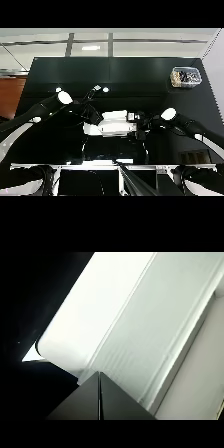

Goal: Fold the box and place the chain.

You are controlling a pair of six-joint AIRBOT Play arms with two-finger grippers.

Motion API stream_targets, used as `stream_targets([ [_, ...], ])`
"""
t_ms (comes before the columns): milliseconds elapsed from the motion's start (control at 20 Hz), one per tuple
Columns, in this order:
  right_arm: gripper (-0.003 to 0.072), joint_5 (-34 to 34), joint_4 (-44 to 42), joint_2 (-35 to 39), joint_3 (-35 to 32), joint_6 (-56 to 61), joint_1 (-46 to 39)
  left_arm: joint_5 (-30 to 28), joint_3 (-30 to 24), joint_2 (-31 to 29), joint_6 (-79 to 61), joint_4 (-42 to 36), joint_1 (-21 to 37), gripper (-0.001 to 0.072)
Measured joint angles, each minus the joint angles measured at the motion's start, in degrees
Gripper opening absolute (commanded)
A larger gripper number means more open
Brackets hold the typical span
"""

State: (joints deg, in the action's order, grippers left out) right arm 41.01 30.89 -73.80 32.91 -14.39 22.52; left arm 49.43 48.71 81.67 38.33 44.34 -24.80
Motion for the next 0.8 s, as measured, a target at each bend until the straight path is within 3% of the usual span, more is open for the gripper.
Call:
stream_targets([
  [200, 0.0166, -0.37, -0.22, 0.00, 0.00, 0.11, 0.00, 1.99, 2.29, -0.59, 0.70, 3.10, 1.05, 0.0025],
  [500, 0.0166, -0.63, -0.28, 0.00, 0.00, 0.31, 0.00, 6.78, 3.17, -9.73, 0.66, 5.66, 5.79, 0.0031],
  [550, 0.0166, -0.61, -0.28, 0.00, 0.00, 0.31, 0.00, 7.69, 2.43, -11.54, -0.63, 5.86, 6.47, 0.0127],
  [650, 0.0166, -0.59, -0.26, 0.00, 0.00, 0.31, 0.00, 8.81, 0.37, -14.27, -4.15, 6.03, 7.15, 0.0552],
  [700, 0.0166, -0.57, -0.26, 0.00, 0.00, 0.28, 0.00, 10.10, -1.07, -15.28, -6.78, 6.19, 7.17, 0.0719],
  [800, 0.0166, -0.57, -0.26, 0.00, 0.00, 0.31, 0.00, 11.72, -4.31, -16.26, -13.22, 6.51, 6.62, 0.0719],
])
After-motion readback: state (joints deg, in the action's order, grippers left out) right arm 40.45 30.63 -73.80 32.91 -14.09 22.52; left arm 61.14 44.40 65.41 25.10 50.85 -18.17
